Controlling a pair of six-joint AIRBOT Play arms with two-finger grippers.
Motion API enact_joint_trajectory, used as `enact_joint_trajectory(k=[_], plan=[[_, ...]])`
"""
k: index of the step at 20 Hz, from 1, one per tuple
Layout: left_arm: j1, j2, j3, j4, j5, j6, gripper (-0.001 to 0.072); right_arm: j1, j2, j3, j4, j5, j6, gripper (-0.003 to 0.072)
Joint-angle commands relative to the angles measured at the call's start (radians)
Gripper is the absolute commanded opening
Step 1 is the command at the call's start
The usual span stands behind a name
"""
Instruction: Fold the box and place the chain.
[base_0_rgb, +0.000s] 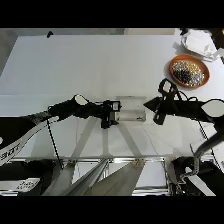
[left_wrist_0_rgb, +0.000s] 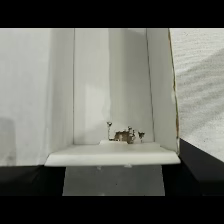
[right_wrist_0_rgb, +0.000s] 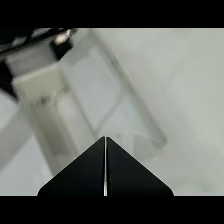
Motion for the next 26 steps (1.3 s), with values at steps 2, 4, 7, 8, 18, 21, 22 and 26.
enact_joint_trajectory(k=[2, 4, 7, 8, 18, 21, 22, 26], plan=[[0.001, 0.001, 0.000, 0.000, 0.000, 0.000, 0.0314, 0.000, 0.059, 0.000, -0.422, 0.248, 0.000, 0.0012], [0.001, 0.001, 0.000, 0.000, 0.000, 0.000, 0.0314, 0.000, 0.041, 0.000, -0.422, 0.247, -0.009, 0.0015], [0.001, 0.001, 0.000, 0.000, 0.000, 0.000, 0.0314, 0.000, -0.016, 0.000, -0.360, 0.221, -0.118, 0.0336], [0.001, 0.001, 0.000, 0.000, 0.000, 0.000, 0.0314, 0.001, -0.037, 0.000, -0.360, 0.196, -0.148, 0.0336], [0.001, 0.001, 0.000, 0.000, 0.000, 0.000, 0.0314, 0.001, -0.225, 0.000, -0.233, 0.020, -0.283, 0.0258], [0.001, 0.001, 0.000, 0.000, 0.000, 0.000, 0.0314, 0.001, -0.261, 0.000, -0.232, -0.015, -0.286, 0.0258], [0.001, 0.001, 0.000, 0.000, 0.000, 0.000, 0.0314, 0.008, -0.269, 0.000, -0.226, -0.030, -0.286, 0.0258], [0.001, 0.001, 0.000, 0.000, 0.000, 0.000, 0.0314, 0.082, -0.302, 0.000, -0.219, -0.096, -0.298, 0.0218]])
